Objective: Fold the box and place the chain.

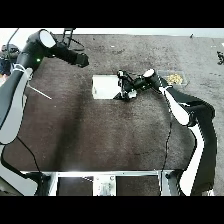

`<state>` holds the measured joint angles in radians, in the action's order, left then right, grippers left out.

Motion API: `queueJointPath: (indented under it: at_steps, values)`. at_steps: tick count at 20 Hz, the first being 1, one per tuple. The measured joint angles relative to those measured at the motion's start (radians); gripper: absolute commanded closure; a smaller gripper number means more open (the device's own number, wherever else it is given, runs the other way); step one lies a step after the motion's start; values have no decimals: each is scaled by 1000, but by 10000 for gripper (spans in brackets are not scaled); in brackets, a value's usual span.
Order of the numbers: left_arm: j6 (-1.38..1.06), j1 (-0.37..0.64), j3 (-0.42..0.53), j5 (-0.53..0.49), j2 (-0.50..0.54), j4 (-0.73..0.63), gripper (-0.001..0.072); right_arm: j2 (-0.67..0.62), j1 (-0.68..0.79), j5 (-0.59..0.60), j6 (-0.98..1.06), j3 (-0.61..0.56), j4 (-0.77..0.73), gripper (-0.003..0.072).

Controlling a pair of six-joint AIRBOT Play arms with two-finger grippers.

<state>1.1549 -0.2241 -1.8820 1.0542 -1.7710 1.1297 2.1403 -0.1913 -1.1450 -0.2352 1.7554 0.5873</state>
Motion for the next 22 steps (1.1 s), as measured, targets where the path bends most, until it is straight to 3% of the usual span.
queueJointPath:
  at_steps: [5, 7, 9, 13, 14, 17, 22]
  values:
    - [-181, 27, 24, -51, -10, -82, 332, 0, 0, 0, 0, 0, 0, 221]
    - [-360, 61, 63, -39, -18, -201, 330, 0, 0, 0, 0, 0, 0, 222]
    - [-562, 112, 124, -12, -34, -367, 148, 0, 0, 0, 0, 0, 0, 221]
    - [-897, 201, 203, 92, -105, -657, 144, 0, 0, 0, 0, 0, 0, 221]
    - [-963, 212, 211, 118, -125, -698, 43, 0, 0, 0, 0, 0, 0, 221]
    - [-1153, 217, 226, 175, -187, -758, -11, 0, 0, 0, 0, 0, 0, 221]
    - [-1415, 209, 234, 221, -265, -773, -11, 0, 0, 0, 0, 0, 0, 221]
